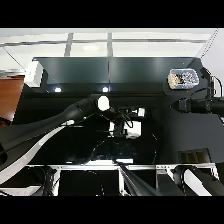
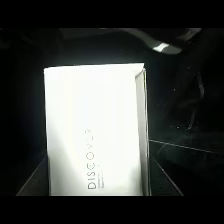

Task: Fold the box and place the chain.

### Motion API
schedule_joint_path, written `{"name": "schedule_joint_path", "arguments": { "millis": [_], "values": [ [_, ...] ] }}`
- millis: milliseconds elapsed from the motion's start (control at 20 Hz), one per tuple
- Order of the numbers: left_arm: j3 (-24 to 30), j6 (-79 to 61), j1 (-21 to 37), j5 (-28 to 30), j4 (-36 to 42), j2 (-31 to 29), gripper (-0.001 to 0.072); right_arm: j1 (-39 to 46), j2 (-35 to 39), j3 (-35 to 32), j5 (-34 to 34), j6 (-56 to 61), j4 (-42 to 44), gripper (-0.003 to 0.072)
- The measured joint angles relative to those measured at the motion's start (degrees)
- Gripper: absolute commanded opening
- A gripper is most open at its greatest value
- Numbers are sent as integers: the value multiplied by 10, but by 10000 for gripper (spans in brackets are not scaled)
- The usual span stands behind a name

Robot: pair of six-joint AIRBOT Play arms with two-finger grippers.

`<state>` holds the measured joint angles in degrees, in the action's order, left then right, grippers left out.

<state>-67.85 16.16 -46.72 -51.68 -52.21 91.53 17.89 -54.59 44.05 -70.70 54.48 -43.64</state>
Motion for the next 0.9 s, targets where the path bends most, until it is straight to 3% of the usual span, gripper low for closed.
{"name": "schedule_joint_path", "arguments": {
  "millis": [150,250,400,600,750,900],
  "values": [
    [-1,19,-5,11,-10,9,384,0,0,0,0,0,0,13],
    [-3,64,-5,11,-30,-2,286,0,0,0,-1,0,0,13],
    [-7,152,11,13,-82,-53,280,0,0,0,-1,0,0,13],
    [-8,333,85,-30,-210,-155,281,0,0,0,-1,0,0,13],
    [-8,492,194,-99,-314,-219,281,0,0,0,-1,0,0,13],
    [5,614,342,-156,-364,-248,281,0,0,0,1,0,0,13]
  ]
}}
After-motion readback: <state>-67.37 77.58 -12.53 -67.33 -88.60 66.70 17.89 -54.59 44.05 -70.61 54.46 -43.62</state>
